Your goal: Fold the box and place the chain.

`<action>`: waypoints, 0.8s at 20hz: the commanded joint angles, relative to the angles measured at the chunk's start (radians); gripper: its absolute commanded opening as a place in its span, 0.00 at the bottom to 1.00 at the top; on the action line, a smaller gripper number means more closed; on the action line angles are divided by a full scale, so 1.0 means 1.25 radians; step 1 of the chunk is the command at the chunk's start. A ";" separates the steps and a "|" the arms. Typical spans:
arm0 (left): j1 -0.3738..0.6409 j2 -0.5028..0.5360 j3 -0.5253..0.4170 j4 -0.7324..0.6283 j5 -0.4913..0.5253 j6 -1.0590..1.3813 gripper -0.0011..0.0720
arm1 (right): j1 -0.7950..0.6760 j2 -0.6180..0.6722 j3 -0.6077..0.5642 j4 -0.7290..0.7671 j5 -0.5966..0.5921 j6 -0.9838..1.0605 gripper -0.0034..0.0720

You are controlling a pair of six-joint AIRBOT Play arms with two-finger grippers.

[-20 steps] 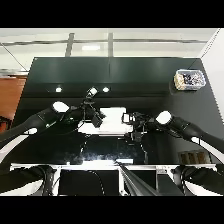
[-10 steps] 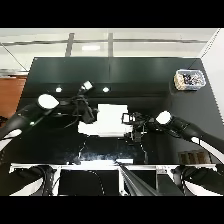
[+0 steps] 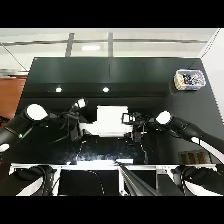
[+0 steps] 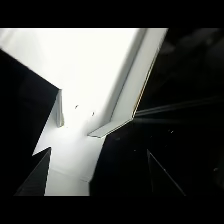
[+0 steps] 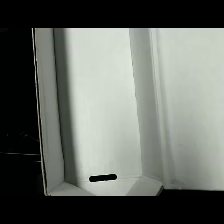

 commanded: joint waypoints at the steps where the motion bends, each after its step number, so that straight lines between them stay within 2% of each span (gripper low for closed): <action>1: -0.052 -0.009 -0.049 0.041 0.173 0.197 0.99 | 0.001 0.000 0.000 0.000 0.000 0.000 0.30; 3: -0.072 -0.033 -0.049 0.027 0.212 0.200 0.98 | 0.001 0.000 0.000 0.000 0.000 0.000 0.30; 10: -0.113 -0.059 -0.049 -0.029 0.232 0.200 0.95 | 0.001 0.000 0.000 0.000 0.000 0.000 0.30; 13: -0.113 -0.059 -0.049 -0.032 0.234 0.200 0.72 | 0.001 0.000 0.000 0.000 0.000 0.000 0.30; 15: -0.113 -0.059 -0.049 -0.033 0.235 0.200 0.52 | 0.001 -0.001 0.000 0.000 0.000 0.000 0.30; 16: -0.113 -0.059 -0.049 -0.046 0.234 0.200 0.48 | 0.001 0.000 0.000 0.000 0.000 0.000 0.30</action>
